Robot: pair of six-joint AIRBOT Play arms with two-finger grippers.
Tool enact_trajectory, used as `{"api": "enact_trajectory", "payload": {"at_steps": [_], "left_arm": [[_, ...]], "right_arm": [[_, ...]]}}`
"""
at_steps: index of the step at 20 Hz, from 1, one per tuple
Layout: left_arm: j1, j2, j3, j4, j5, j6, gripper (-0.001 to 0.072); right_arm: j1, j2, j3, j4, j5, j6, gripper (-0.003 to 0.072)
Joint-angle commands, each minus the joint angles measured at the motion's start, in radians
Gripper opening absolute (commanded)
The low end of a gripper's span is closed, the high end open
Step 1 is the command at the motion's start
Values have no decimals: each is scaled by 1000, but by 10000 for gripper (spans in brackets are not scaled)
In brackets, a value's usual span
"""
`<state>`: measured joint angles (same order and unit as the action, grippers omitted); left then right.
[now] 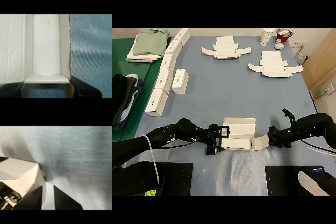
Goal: Fold the box.
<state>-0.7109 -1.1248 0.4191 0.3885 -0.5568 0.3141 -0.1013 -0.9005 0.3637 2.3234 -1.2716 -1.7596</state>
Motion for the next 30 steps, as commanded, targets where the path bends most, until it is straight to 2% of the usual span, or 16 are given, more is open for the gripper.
{"api": "enact_trajectory", "payload": {"at_steps": [1,2,3,8,12,16,18,21,25,28,30], "left_arm": [[0,0,0,0,0,0,328],[0,0,0,0,0,0,328],[0,0,1,0,0,0,328],[0,0,1,0,0,0,327],[0,0,0,0,0,0,328],[0,0,0,0,0,0,327],[0,0,0,0,0,0,328],[0,0,0,0,0,0,328],[0,0,0,0,0,0,328],[0,0,0,0,0,0,327],[0,0,0,0,0,0,327]], "right_arm": [[47,21,35,29,-7,-3,239],[55,31,42,29,-12,-2,309],[69,42,47,31,-13,-1,423],[175,62,71,32,13,14,427],[317,59,71,9,150,77,427],[481,58,89,-138,274,257,427],[561,58,116,-256,296,388,427],[676,58,157,-441,294,601,427],[804,-8,207,-544,270,787,427],[903,-126,292,-635,203,912,427],[959,-207,362,-740,92,1034,427]]}}
